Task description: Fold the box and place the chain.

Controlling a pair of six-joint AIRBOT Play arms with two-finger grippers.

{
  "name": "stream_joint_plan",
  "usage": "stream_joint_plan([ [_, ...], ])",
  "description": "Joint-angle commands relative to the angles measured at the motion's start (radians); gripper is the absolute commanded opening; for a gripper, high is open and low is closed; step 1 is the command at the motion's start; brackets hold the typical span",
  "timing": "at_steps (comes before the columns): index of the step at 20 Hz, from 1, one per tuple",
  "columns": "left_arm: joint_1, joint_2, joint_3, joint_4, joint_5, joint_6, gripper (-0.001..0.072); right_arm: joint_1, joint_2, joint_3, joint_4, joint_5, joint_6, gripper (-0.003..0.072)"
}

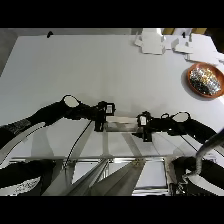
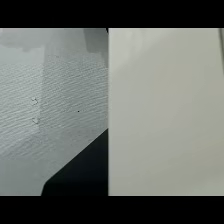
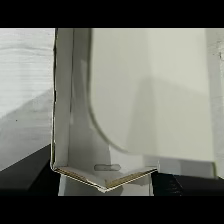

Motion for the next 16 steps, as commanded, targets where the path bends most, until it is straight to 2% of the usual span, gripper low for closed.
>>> stream_joint_plan([
  [1, 0.000, 0.000, 0.000, 0.000, 0.003, -0.001, 0.0011, 0.000, -0.008, 0.000, -0.001, -0.020, -0.006, 0.0396],
  [16, 0.000, 0.000, 0.000, 0.000, 0.003, -0.001, 0.0011, 0.000, -0.008, 0.000, -0.006, -0.019, -0.006, 0.0410],
])
